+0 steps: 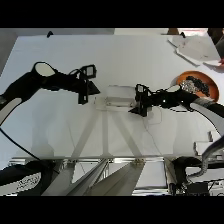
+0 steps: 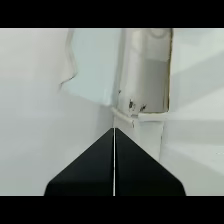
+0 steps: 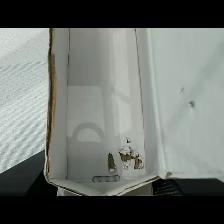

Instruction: Fold the box and place the chain.

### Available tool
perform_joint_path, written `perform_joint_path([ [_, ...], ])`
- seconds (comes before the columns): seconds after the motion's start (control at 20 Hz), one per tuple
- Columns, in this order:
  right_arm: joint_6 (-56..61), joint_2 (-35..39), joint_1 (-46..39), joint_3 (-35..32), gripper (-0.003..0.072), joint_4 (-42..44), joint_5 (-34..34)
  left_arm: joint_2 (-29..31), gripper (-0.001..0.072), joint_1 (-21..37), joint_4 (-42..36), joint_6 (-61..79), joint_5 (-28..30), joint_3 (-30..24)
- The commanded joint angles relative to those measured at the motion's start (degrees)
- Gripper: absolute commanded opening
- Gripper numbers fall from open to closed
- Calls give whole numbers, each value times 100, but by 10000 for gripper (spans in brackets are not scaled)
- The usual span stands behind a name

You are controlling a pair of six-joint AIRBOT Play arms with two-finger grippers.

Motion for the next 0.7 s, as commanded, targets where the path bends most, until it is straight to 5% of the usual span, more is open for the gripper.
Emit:
perform_joint_path([
  [0.0, 2, -2, 0, 4, 503, 2, 0, 245, 3, 544, 111, -2153, -50, -2],
  [0.25, 2, -2, 0, 4, 503, 2, 0, -192, 2, 697, 599, -4723, 511, -293],
  [0.65, 2, -2, 0, 4, 503, 2, 0, -944, 2, 118, 750, -5783, 1204, -627],
])
